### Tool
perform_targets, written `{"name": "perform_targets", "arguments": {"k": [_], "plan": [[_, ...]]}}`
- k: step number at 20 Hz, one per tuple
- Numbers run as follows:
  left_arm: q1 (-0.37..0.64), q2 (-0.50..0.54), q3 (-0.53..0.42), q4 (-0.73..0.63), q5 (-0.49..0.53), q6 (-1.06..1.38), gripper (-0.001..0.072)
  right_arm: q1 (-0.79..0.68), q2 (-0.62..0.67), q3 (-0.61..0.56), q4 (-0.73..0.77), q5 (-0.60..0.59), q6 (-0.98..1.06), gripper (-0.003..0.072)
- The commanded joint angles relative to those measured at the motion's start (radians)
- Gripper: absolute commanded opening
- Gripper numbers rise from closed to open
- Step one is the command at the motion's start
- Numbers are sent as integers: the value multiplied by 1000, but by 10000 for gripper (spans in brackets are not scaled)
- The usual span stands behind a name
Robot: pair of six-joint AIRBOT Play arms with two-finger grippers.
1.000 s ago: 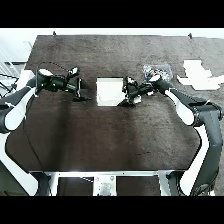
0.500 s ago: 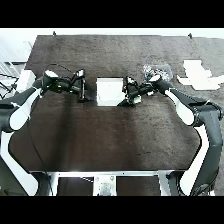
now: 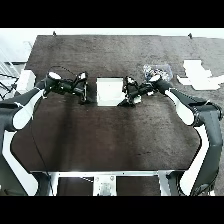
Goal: Fold the box and place the chain.
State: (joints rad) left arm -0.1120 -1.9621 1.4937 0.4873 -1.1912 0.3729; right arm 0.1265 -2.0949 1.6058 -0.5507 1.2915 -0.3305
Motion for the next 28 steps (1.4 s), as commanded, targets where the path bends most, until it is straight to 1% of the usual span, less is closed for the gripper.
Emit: {"name": "perform_targets", "arguments": {"k": [1, 3, 7, 11, 16, 28], "plan": [[0, -3, 1, -10, -23, 21, 694, 1, 1, 0, 0, 0, 0, 586], [-10, -5, 1, -8, -20, 21, 694, 1, 1, 0, 0, 0, 0, 586], [-34, -8, 1, -10, 42, 28, 694, 1, 1, 0, 0, 0, 0, 586], [-37, -23, 1, -10, 37, 24, 693, 1, 1, 0, 0, 0, 0, 586], [-69, -45, 2, -6, 69, 6, 693, 1, 1, 0, 0, 0, 0, 586], [-69, -53, 2, -32, 72, -16, 691, 1, 1, 0, 0, 0, 0, 586]]}}
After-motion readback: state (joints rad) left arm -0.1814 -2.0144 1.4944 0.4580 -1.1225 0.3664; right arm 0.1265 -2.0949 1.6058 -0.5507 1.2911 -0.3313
